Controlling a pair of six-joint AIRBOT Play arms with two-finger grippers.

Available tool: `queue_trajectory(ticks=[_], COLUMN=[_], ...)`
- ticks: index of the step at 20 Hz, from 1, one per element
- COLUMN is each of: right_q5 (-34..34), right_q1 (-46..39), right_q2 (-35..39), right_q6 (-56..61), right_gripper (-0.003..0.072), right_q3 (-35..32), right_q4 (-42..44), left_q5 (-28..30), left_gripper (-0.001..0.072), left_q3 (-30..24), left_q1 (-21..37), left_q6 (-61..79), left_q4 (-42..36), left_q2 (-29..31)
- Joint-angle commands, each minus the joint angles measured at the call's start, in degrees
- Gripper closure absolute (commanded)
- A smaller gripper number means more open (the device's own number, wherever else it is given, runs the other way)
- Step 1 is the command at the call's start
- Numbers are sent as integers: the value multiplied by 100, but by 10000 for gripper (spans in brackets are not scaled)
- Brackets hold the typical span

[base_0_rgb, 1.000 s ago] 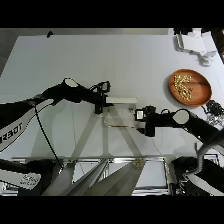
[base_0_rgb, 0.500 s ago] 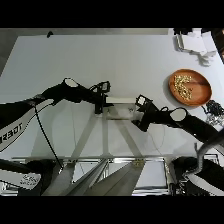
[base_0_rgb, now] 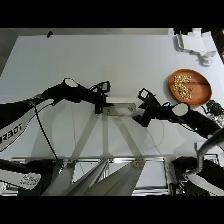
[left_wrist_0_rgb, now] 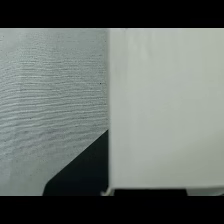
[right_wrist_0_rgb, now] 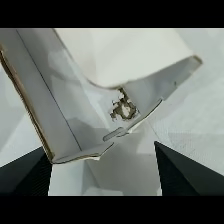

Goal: Fold the box and place the chain.

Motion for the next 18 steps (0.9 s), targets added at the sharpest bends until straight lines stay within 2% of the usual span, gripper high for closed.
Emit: queue_trajectory(ticks=[1,4,9,12,16,18], right_q5=[367,581,1449,1598,1534,1526], right_q1=[-186,-420,-708,-695,-592,-483], right_q2=[-332,-739,-1283,-1506,-1725,-1875], right_q6=[-1021,-2218,-3582,-3934,-4050,-4500], right_gripper=[-7,-7,-6,42,44,43], right_q3=[186,358,743,774,774,774], right_q4=[-13,490,1331,1526,1530,1600], left_q5=[0,2,2,2,2,2], left_gripper=[703,703,703,703,703,703], left_q3=[-2,-2,-2,-2,-2,-2], left_q1=[-2,-2,-2,-2,-2,-2], left_q6=[2,2,2,2,2,2], left_q4=[0,0,2,0,0,0], left_q2=[-2,-2,-2,-2,-2,-2])
